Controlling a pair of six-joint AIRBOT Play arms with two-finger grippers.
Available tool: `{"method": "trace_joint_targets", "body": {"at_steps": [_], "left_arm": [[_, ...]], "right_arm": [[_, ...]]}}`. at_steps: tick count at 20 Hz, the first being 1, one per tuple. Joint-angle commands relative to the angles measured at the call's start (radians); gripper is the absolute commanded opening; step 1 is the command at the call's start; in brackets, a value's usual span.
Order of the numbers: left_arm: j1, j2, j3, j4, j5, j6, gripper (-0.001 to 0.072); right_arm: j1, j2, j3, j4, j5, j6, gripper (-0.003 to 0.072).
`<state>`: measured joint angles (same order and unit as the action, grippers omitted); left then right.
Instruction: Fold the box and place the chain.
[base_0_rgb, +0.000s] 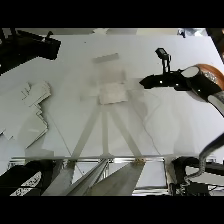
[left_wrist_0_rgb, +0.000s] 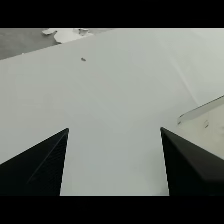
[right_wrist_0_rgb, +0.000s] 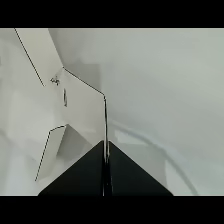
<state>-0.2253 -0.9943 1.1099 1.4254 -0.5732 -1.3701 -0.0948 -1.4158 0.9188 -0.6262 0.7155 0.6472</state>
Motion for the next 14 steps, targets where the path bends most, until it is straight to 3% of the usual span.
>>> {"method": "trace_joint_targets", "body": {"at_steps": [1,14], "left_arm": [[-0.001,0.0,0.001,0.0,0.0,0.0,0.0636],[-0.001,0.0,0.001,0.0,0.0,0.0,0.0636]], "right_arm": [[-0.02,0.011,-0.116,0.003,-0.185,-0.002,0.0004],[-0.019,0.011,-0.137,0.002,-0.183,-0.001,0.0007]]}}
